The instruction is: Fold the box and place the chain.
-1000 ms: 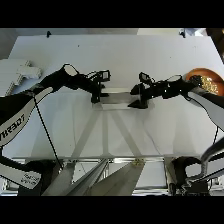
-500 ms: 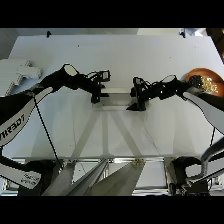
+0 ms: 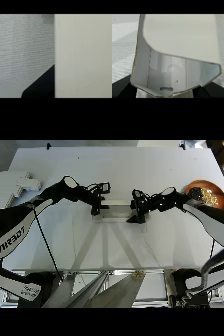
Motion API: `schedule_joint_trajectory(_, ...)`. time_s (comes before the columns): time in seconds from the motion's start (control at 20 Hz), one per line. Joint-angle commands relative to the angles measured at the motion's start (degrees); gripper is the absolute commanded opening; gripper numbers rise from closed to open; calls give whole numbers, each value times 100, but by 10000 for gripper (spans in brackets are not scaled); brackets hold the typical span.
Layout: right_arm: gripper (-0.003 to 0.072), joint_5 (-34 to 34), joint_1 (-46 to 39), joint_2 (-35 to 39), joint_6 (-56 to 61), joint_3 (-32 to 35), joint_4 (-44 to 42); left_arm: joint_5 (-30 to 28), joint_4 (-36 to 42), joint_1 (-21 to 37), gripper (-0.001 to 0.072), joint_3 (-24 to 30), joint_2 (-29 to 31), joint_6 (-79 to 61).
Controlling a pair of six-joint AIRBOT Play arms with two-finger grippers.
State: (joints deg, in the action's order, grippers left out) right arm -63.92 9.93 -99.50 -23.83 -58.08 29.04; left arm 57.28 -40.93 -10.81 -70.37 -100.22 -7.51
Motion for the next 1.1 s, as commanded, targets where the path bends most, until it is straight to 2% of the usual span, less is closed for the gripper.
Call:
schedule_joint_trajectory(0.0,697,-37,7,-4,0,-4,7,-2,2,0,16,2,0,0)
schedule_joint_trajectory(0.25,684,-216,7,-11,-22,-2,-17,-2,0,0,16,2,2,0)
schedule_joint_trajectory(0.3,632,-216,7,-15,-20,-2,-20,-2,0,0,16,2,0,0)
schedule_joint_trajectory(0.35,531,-236,7,-15,-20,-2,-17,-2,0,0,16,2,0,0)
schedule_joint_trajectory(0.4,500,-273,4,-15,-20,-2,-17,-2,0,0,16,2,2,0)
schedule_joint_trajectory(1.05,500,-278,4,-13,-20,-4,-20,-2,0,0,16,2,2,0)
